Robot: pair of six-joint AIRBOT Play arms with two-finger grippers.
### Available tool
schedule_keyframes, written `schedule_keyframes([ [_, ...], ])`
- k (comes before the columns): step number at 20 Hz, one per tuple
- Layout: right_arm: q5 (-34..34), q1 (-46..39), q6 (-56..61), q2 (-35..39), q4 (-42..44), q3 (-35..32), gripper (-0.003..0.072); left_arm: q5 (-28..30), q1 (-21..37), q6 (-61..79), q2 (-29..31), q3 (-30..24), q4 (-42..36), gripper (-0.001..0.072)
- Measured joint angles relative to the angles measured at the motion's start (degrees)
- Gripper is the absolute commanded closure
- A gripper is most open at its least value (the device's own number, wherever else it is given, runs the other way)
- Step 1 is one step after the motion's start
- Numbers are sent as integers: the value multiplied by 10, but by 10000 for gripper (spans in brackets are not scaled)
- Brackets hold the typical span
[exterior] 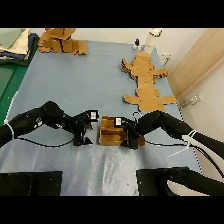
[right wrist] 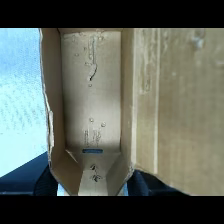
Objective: Fold the box.
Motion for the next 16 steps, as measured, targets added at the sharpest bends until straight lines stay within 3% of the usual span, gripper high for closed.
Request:
schedule_keyframes([
  [6,0,0,0,0,0,0,170,71,-36,39,8,-16,-40,3],
  [16,0,0,0,0,0,0,170,91,-68,43,-4,-18,-61,4],
])
